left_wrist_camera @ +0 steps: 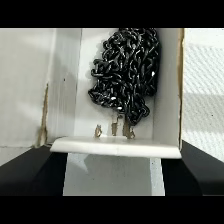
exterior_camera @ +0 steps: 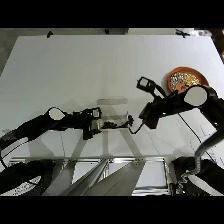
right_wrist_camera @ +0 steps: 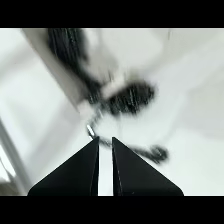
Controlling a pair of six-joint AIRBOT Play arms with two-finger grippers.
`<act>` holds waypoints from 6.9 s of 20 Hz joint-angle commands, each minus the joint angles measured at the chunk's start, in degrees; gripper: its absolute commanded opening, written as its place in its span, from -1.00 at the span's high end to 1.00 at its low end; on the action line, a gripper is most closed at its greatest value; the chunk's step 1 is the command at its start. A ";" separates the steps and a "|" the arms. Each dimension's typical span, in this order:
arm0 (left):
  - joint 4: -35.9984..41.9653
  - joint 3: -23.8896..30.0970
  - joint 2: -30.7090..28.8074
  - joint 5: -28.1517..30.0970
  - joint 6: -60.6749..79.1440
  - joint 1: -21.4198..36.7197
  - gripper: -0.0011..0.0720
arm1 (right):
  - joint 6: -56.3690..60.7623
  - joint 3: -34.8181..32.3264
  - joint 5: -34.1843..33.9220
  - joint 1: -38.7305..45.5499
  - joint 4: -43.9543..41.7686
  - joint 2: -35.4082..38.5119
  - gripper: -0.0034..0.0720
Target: Fold the box and place the chain.
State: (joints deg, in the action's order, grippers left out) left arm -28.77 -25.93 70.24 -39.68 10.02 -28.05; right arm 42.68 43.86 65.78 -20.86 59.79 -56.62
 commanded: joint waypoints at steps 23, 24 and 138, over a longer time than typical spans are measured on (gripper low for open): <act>-0.02 -0.02 -0.02 0.00 0.02 0.00 0.23 | -40.19 -13.66 -27.45 -6.51 -15.21 -12.81 -0.18; -0.02 -0.02 -0.02 0.00 0.02 0.00 0.23 | -40.17 -13.66 -27.45 -6.51 -15.21 -12.98 0.07; -0.02 -0.02 -0.02 0.00 0.02 0.00 0.23 | -5.62 -5.25 -23.41 -13.70 -23.52 -8.24 0.36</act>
State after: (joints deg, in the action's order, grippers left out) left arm -28.77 -25.93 70.24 -39.70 10.02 -28.05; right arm 37.45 38.57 43.29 -33.04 36.75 -60.86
